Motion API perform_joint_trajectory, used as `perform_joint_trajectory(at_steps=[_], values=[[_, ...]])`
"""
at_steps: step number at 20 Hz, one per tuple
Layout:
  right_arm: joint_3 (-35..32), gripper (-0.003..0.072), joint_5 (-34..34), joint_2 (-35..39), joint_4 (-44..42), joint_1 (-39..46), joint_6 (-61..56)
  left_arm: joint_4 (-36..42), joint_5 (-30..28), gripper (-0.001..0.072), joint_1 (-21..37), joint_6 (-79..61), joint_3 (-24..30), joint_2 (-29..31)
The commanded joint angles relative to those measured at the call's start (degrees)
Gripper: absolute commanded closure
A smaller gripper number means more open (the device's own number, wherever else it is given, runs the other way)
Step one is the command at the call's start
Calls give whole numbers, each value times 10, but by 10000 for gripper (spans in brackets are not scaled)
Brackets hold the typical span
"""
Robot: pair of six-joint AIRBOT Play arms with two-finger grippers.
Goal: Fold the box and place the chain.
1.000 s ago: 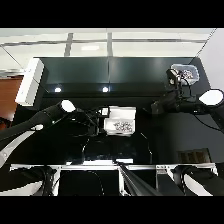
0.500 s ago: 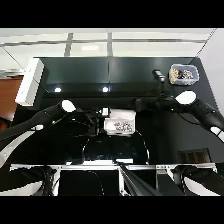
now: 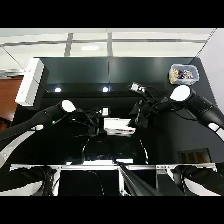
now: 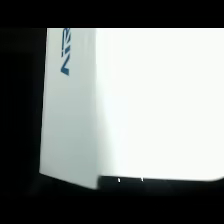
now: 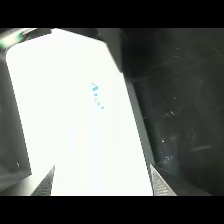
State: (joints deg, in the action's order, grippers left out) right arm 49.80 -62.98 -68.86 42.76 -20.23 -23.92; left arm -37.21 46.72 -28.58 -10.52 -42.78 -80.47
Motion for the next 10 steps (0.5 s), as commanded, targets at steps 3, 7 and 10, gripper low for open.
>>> perform_joint_trajectory(at_steps=[3, 7, 10], values=[[3, -34, 11, -23, 46, -40, 67, 0, 0, 363, 0, 0, 0, 0], [3, 105, 21, -24, 54, -42, 71, 0, 1, 363, 0, 0, 0, 0], [3, 282, 12, -24, 55, -42, 70, 0, 1, 363, 0, 0, 0, 0]])
